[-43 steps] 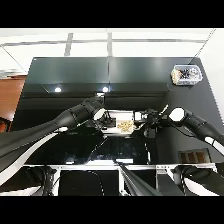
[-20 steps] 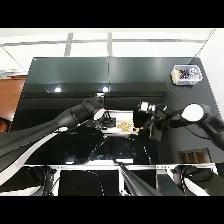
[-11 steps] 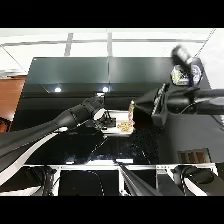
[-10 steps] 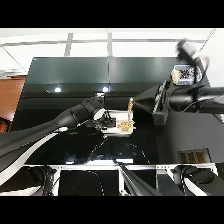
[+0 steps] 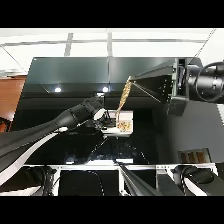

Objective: Fold the box and place the chain.

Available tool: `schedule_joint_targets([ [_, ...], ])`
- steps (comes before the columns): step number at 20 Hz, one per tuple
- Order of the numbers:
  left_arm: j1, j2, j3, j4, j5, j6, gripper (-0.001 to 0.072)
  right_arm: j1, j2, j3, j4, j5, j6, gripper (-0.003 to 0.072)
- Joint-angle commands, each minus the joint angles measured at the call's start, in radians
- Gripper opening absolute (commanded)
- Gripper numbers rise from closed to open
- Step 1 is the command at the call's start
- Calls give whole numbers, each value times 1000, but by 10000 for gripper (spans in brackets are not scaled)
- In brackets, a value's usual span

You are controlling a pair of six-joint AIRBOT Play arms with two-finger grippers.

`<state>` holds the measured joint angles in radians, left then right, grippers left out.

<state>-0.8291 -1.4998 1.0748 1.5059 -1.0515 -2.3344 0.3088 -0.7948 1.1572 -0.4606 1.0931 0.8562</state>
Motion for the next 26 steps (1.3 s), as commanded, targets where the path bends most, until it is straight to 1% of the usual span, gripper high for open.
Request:
schedule_joint_targets([
  [1,0,0,0,0,0,0,28,1,-6,-9,-116,64,84,22],
  [5,0,0,0,0,0,0,28,1,-6,-110,-177,69,124,22],
  [8,0,0,0,0,0,0,28,1,-6,-194,-170,25,140,22],
  [12,0,0,0,0,0,0,28,1,-6,-238,-149,-21,144,22],
  [21,0,0,0,0,0,0,28,1,-6,-235,158,-89,74,22],
  [23,0,0,0,0,0,0,28,1,-6,-236,143,-92,74,22],
  [25,0,0,0,0,0,0,28,1,-6,-240,38,-78,101,22],
  [26,0,0,0,0,0,0,28,1,-6,-254,-29,-68,146,22],
])
